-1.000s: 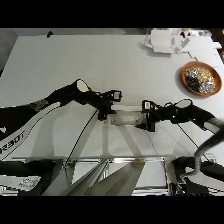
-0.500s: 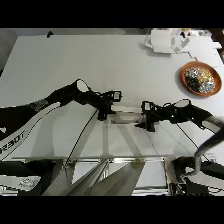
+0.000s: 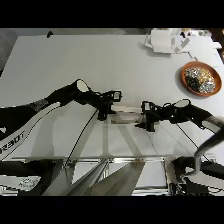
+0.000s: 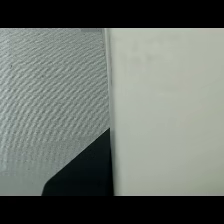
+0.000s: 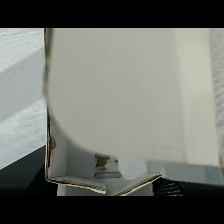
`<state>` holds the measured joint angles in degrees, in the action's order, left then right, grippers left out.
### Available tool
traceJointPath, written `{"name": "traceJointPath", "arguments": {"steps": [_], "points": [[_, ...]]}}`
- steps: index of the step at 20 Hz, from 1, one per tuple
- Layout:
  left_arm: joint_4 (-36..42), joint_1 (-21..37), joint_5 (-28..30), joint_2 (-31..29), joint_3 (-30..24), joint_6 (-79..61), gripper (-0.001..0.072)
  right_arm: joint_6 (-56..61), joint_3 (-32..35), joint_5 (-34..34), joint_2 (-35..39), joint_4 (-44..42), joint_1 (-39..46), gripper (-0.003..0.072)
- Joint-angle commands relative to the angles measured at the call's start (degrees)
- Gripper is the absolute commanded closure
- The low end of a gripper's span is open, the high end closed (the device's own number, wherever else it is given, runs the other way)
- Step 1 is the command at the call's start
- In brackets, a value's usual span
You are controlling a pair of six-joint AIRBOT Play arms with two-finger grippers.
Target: Fold the box and place the chain.
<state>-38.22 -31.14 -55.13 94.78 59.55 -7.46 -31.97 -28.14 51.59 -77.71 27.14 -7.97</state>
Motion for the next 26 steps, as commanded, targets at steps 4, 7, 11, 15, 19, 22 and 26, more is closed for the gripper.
{"name": "traceJointPath", "arguments": {"steps": [4,7,11,15,19,22,26], "points": [[0.00,-0.02,0.04,0.02,0.04,0.00,0.0696,-0.02,-0.02,0.02,-0.04,0.02,0.00,0.0348],[0.00,-0.02,0.04,0.02,0.07,0.00,0.0696,-0.02,-0.02,0.00,-0.04,0.02,0.00,0.0348],[0.02,-0.02,0.04,0.02,0.07,0.00,0.0696,-0.02,-0.02,0.02,-0.04,0.02,0.00,0.0348],[0.02,-0.02,-0.20,0.02,0.04,0.07,0.0698,-0.02,-0.02,0.02,-0.04,0.02,0.00,0.0348],[-1.44,0.09,-1.11,-0.76,0.07,6.25,0.0551,-0.02,-0.02,0.02,-0.02,0.02,0.00,0.0348],[-6.71,0.31,-1.27,-3.69,0.07,9.03,0.0134,-0.02,-0.02,0.02,-0.04,0.02,0.00,0.0348],[-21.24,0.50,-4.26,-10.05,0.07,17.25,0.0135,-0.02,-0.02,0.02,-0.04,0.02,0.00,0.0348]]}}
